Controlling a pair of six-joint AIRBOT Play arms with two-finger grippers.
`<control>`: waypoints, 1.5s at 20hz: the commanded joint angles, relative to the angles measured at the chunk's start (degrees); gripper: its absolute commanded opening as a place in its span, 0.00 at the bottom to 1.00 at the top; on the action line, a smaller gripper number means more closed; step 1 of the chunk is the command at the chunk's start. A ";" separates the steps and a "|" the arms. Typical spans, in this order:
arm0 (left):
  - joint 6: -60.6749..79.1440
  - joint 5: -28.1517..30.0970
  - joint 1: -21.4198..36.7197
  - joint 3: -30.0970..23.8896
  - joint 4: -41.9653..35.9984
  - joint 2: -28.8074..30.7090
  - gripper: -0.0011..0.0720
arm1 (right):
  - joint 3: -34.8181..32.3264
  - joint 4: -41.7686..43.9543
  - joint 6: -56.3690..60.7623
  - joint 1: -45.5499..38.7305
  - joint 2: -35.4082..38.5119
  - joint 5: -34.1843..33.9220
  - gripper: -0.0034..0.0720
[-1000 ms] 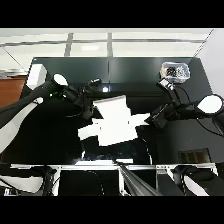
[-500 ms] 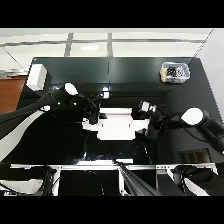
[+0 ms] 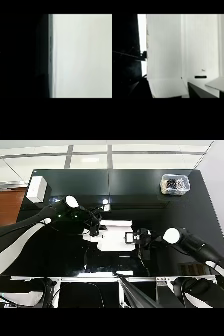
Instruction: Fold the box and place the chain.
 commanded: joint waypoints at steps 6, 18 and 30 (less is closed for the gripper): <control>-0.22 -2.08 -0.04 0.00 0.13 0.07 0.05 | 0.00 5.16 1.29 1.99 -1.07 -16.61 0.96; -0.44 -3.96 -0.04 0.00 0.13 0.07 0.05 | 0.02 9.11 -1.97 -5.07 2.51 -10.97 0.95; -7.08 -1.05 -1.11 -0.22 3.48 0.07 0.05 | 0.02 20.15 -17.64 -5.73 -4.37 -8.79 0.95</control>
